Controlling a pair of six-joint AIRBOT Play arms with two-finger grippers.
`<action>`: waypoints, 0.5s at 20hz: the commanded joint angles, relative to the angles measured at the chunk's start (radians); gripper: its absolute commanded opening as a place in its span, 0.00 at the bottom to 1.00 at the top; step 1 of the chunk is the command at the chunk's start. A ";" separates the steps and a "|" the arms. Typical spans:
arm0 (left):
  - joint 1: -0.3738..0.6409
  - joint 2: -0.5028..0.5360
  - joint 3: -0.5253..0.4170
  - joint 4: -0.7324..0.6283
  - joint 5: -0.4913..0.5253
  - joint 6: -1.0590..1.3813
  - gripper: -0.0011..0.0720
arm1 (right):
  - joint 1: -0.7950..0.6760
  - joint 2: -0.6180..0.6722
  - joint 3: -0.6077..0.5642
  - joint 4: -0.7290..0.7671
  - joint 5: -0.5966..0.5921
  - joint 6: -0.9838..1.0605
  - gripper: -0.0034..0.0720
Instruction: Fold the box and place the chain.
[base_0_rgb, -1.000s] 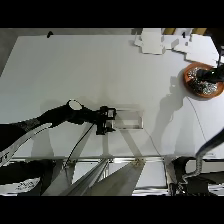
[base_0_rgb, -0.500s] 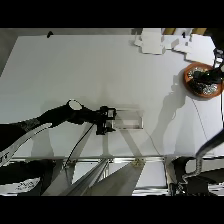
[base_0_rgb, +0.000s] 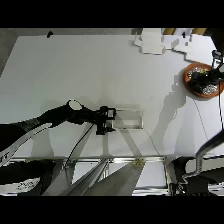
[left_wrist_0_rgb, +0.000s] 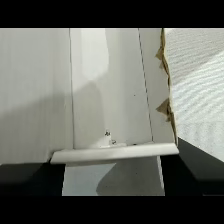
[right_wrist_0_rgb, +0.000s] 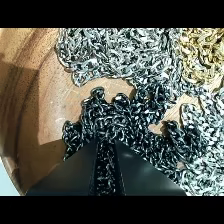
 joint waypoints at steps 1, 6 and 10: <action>0.000 0.001 0.000 0.000 0.000 0.000 0.22 | -0.001 -0.001 0.001 0.001 -0.004 0.001 0.18; 0.000 0.001 0.000 0.000 0.000 0.000 0.22 | -0.001 0.005 0.001 0.001 0.018 0.000 0.08; 0.001 0.001 0.000 0.000 0.000 0.000 0.22 | -0.001 0.070 0.001 0.002 0.050 0.000 0.08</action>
